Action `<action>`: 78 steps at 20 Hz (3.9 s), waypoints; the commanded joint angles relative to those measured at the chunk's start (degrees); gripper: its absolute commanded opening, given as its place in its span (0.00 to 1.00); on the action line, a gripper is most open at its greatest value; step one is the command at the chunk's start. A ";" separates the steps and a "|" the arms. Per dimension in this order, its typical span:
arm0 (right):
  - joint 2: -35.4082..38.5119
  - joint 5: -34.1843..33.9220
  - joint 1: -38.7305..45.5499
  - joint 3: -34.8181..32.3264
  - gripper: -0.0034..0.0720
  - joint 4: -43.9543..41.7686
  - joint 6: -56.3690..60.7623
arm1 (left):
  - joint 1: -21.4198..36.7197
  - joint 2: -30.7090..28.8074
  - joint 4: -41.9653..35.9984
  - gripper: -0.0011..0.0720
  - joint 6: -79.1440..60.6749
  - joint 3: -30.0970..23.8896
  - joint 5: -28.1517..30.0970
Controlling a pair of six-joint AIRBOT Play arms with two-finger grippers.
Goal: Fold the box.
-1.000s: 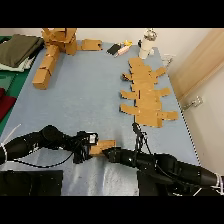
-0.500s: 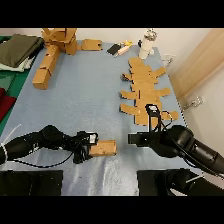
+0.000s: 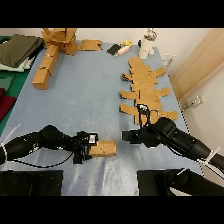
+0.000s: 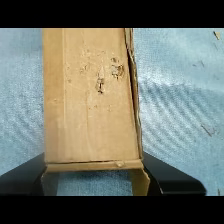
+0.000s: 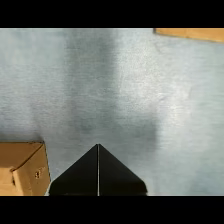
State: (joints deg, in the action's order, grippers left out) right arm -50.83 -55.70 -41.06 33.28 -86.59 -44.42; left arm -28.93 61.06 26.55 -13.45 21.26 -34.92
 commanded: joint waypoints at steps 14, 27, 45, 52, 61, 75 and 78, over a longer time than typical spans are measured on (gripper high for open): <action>-1.22 2.49 0.15 0.11 0.05 5.84 3.91 | 8.02 -0.07 6.49 0.78 17.73 4.61 3.06; -1.25 2.49 0.15 0.11 0.05 5.84 3.98 | 46.84 -0.07 17.86 0.78 28.13 10.54 8.09; -1.22 2.47 0.15 0.11 0.05 4.90 4.55 | 55.82 8.48 28.83 0.78 50.58 14.93 10.34; -1.22 2.49 0.15 0.11 0.05 4.39 4.55 | 55.71 18.12 28.81 0.78 55.12 25.14 8.94; -1.22 2.75 0.15 0.24 0.05 4.28 4.55 | 55.71 21.11 28.85 0.78 55.25 28.57 10.12; -1.22 2.69 0.15 0.24 0.05 1.97 4.42 | 56.15 13.55 58.34 0.97 70.53 30.99 -18.93; -1.29 2.36 0.59 0.42 0.05 0.57 3.21 | 55.56 9.92 57.00 0.33 70.58 32.50 -29.64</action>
State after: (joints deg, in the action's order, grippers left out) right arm -52.07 -53.01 -40.80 33.50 -84.66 -40.21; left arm 27.05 74.11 79.75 54.41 52.51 -53.49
